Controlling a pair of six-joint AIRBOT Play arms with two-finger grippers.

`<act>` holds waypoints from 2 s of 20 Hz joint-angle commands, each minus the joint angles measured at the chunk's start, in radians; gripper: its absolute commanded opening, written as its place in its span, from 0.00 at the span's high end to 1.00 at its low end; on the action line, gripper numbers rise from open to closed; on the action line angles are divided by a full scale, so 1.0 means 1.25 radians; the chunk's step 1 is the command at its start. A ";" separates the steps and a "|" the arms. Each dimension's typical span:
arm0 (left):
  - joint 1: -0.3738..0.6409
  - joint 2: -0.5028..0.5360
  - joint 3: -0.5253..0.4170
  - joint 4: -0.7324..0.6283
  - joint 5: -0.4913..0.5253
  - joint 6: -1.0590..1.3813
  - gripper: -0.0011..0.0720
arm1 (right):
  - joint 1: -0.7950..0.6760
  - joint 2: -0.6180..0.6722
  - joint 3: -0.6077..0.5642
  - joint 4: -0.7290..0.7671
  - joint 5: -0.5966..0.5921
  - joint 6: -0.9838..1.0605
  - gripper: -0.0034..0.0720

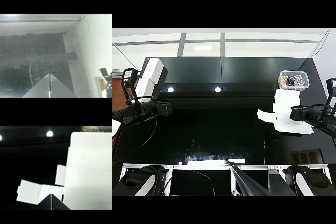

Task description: Fold the box and place the chain.

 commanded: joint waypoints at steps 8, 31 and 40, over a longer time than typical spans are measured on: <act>0.000 0.001 0.000 0.000 0.000 0.000 0.95 | 0.001 0.001 0.000 0.000 0.000 0.000 0.94; -0.001 -0.103 0.000 -0.041 0.098 -0.003 0.02 | -0.210 -0.193 0.177 -0.273 -0.043 0.208 0.00; 0.000 -0.103 0.000 -0.042 0.048 0.023 0.02 | -0.610 -0.554 0.332 -0.172 0.147 0.049 0.00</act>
